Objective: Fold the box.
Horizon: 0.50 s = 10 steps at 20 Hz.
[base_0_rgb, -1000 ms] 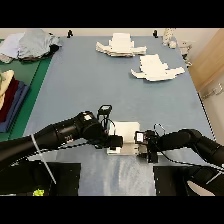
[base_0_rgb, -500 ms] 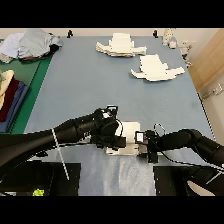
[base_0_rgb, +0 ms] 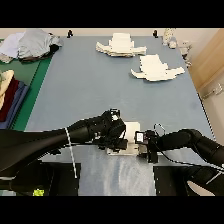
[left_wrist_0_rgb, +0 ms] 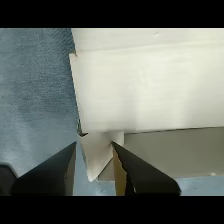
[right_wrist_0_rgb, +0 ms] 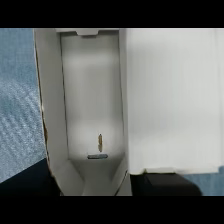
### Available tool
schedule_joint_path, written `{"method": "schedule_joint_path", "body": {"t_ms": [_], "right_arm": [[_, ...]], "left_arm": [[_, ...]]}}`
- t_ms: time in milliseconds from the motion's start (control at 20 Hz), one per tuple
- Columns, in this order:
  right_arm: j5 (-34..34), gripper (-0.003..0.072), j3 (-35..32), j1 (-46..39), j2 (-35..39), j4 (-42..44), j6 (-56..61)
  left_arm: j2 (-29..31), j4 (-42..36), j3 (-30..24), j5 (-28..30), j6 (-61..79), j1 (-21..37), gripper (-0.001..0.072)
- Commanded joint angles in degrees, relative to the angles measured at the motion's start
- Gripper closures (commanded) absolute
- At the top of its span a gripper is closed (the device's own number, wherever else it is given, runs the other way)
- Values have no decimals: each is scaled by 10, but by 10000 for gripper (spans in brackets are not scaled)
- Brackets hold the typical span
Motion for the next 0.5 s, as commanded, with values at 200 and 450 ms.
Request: {"method": "schedule_joint_path", "body": {"t_ms": [200,450], "right_arm": [[0,165,0,0,0,0,0],[0,165,0,0,0,0,0]], "left_arm": [[-35,11,11,26,-5,-2,362],[-45,12,11,34,-10,-2,367]]}}
